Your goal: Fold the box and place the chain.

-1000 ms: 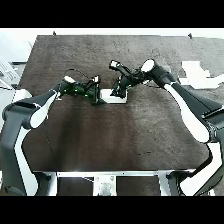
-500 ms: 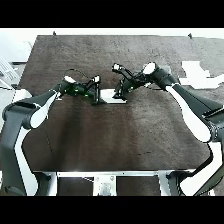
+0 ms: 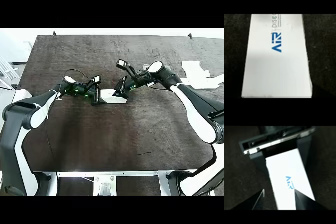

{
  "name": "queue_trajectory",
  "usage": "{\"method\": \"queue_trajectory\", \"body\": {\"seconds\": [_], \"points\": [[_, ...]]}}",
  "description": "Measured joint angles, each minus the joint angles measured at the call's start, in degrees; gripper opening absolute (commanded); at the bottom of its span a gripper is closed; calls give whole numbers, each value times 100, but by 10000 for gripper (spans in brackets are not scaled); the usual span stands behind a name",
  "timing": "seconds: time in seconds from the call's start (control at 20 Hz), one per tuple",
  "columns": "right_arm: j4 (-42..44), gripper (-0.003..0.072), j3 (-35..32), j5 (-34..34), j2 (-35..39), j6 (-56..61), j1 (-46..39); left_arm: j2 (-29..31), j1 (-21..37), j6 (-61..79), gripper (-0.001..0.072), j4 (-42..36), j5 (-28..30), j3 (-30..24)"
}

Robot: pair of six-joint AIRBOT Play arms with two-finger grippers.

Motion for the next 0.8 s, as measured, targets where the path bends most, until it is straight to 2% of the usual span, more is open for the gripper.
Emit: {"method": "queue_trajectory", "body": {"seconds": [0.15, 0.6, 0.8], "points": [[179, 9, -33, -31, 48, -28, -85, 0, 0, 0, 360, 0, 0, 0], [452, 9, -404, -166, -422, -20, -111, 0, 0, 9, 360, 7, 2, 0], [535, 9, -466, -168, -111, -85, -127, 0, 2, 0, 360, 2, 0, 0]]}}
